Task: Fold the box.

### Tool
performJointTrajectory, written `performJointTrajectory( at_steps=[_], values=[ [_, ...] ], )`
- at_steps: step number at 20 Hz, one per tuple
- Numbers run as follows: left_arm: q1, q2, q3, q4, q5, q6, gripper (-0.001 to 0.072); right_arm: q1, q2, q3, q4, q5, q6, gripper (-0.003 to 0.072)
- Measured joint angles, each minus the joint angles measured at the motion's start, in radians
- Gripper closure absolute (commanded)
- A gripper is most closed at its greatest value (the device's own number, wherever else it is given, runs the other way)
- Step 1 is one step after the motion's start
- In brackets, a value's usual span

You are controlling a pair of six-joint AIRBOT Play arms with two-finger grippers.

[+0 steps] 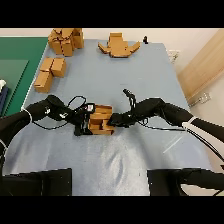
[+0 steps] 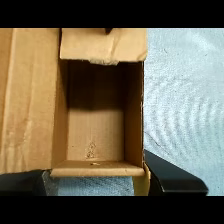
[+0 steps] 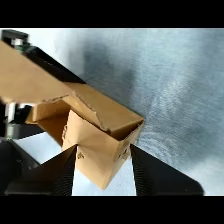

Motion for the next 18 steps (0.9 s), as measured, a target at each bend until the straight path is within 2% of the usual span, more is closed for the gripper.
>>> performJointTrajectory(
  at_steps=[5, 12, 14, 16, 17, 18],
  values=[
    [0.000, 0.000, 0.000, 0.000, 0.000, -0.001, 0.0460, 0.051, -0.058, 0.084, -0.110, -0.010, 0.159, 0.0153],
    [0.000, 0.000, 0.000, 0.000, -0.002, -0.001, 0.0460, 0.119, -0.103, 0.185, -0.348, -0.089, 0.466, 0.0166],
    [0.000, 0.000, 0.000, 0.000, -0.002, -0.001, 0.0460, 0.131, -0.107, 0.203, -0.401, -0.103, 0.530, 0.0320],
    [0.000, 0.000, 0.000, 0.000, -0.002, 0.000, 0.0460, 0.143, -0.117, 0.222, -0.439, -0.118, 0.584, 0.0527],
    [0.000, 0.000, 0.000, 0.000, -0.003, -0.001, 0.0460, 0.148, -0.125, 0.232, -0.456, -0.130, 0.608, 0.0552],
    [0.000, 0.000, 0.000, -0.001, -0.003, -0.003, 0.0460, 0.156, -0.136, 0.247, -0.469, -0.142, 0.626, 0.0635]
  ],
)
